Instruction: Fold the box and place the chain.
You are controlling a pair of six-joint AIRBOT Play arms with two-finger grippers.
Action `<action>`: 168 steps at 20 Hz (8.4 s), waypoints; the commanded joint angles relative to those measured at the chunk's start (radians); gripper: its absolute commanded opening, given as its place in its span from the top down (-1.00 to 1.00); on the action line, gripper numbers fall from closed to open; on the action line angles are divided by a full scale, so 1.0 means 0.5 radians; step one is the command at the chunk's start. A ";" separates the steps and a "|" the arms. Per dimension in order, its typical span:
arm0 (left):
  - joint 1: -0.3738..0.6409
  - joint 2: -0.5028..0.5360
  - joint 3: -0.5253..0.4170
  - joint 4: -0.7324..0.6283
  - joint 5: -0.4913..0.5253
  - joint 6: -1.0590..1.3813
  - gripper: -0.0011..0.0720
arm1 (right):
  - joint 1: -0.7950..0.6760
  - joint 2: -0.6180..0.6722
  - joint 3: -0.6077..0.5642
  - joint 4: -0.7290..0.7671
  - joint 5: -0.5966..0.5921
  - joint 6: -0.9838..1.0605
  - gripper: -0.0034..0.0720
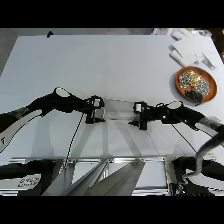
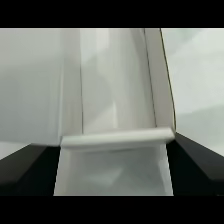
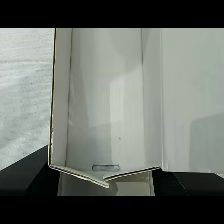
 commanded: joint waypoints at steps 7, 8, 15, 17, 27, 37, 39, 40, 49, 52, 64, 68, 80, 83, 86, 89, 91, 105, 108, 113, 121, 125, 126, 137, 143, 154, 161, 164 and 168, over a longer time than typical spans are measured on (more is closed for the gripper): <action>-0.053 -0.040 0.002 0.032 -0.031 0.003 -0.93 | 0.001 0.001 0.001 -0.002 0.004 -0.001 -0.10; -0.062 -0.060 0.002 0.025 -0.027 -0.021 -0.93 | 0.001 0.001 0.001 -0.002 0.003 -0.001 -0.10; -0.074 -0.082 0.002 -0.029 0.008 -0.038 -0.58 | 0.001 0.001 0.001 -0.002 0.004 -0.001 -0.10; -0.074 -0.082 0.002 -0.027 0.006 -0.039 0.53 | 0.001 0.001 0.001 -0.002 0.004 -0.001 -0.10; -0.074 -0.082 0.002 -0.027 0.000 -0.039 0.88 | 0.001 0.001 0.001 -0.002 0.004 -0.001 -0.10; -0.074 -0.082 0.002 -0.027 0.000 -0.039 0.88 | 0.001 0.001 0.001 -0.002 0.005 -0.001 -0.10; -0.074 -0.082 0.002 -0.027 0.000 -0.039 0.88 | 0.001 0.001 0.001 0.009 0.003 0.000 -0.08; -0.074 -0.082 0.002 -0.027 0.000 -0.039 0.88 | 0.001 0.001 0.001 0.000 -0.001 0.011 0.04; -0.074 -0.082 0.002 -0.027 0.000 -0.039 0.88 | 0.000 0.266 0.001 -0.266 -0.106 0.420 -0.93; -0.074 -0.082 0.002 -0.027 0.000 -0.039 0.88 | 0.000 0.389 0.001 -0.604 -0.108 0.723 -0.92; -0.074 -0.082 0.002 -0.027 -0.001 -0.039 0.88 | 0.001 0.948 0.001 -1.019 0.052 1.488 0.25; -0.074 -0.082 0.002 -0.027 -0.001 -0.039 0.88 | 0.024 0.986 0.000 -0.271 0.027 1.197 0.87; -0.074 -0.082 0.002 -0.027 0.000 -0.039 0.88 | 0.279 0.250 0.005 1.292 -0.939 0.703 0.87; -0.074 -0.082 0.002 -0.027 -0.001 -0.039 0.88 | 0.279 0.185 0.005 1.232 -0.932 0.786 0.87; -0.074 -0.082 0.002 -0.027 0.000 -0.039 0.88 | 0.278 0.214 0.005 1.030 -0.828 0.983 0.87; -0.074 -0.082 0.002 -0.027 0.000 -0.039 0.88 | 0.278 0.409 0.005 0.695 -0.727 1.311 0.87; -0.074 -0.082 0.002 -0.027 0.000 -0.039 0.88 | 0.278 0.607 0.005 0.303 -0.672 1.637 0.87; -0.074 -0.082 0.002 -0.027 -0.001 -0.039 0.88 | 0.278 0.928 -0.001 -1.892 0.192 1.945 0.17; -0.074 -0.082 0.002 -0.027 -0.001 -0.039 0.88 | 0.278 0.767 -0.002 -1.655 0.126 1.731 0.53; -0.074 -0.082 0.002 -0.027 0.000 -0.039 0.88 | 0.199 0.610 -0.002 -1.318 -0.022 1.449 0.79; -0.074 -0.082 0.002 -0.027 0.000 -0.039 0.88 | -0.064 0.583 -0.057 -0.692 0.090 0.864 0.79; -0.074 -0.082 0.002 -0.027 -0.001 -0.039 0.88 | -0.064 0.507 -0.058 -0.557 0.130 0.719 0.84; -0.074 -0.082 0.002 -0.027 -0.001 -0.039 0.88 | -0.064 0.507 -0.058 -0.552 0.132 0.689 0.85; -0.074 -0.082 0.002 -0.027 0.000 -0.039 0.88 | 0.063 0.504 -0.059 -0.504 0.083 0.557 0.87; -0.074 -0.082 0.002 -0.027 0.000 -0.039 0.88 | 0.073 0.413 -0.059 -0.275 -0.039 0.556 0.78; -0.074 -0.082 0.002 -0.027 -0.001 -0.039 0.88 | -0.070 0.623 -0.059 -0.835 0.181 0.961 0.43; -0.074 -0.082 0.002 -0.027 -0.001 -0.039 0.88 | -0.178 0.660 -0.089 -0.652 0.212 0.793 0.46; -0.074 -0.082 0.002 -0.027 -0.001 -0.039 0.88 | -0.153 0.574 -0.091 -0.420 0.211 0.649 0.50; -0.074 -0.082 0.002 -0.027 0.000 -0.039 0.88 | -0.072 0.509 -0.091 -0.413 0.111 0.565 0.52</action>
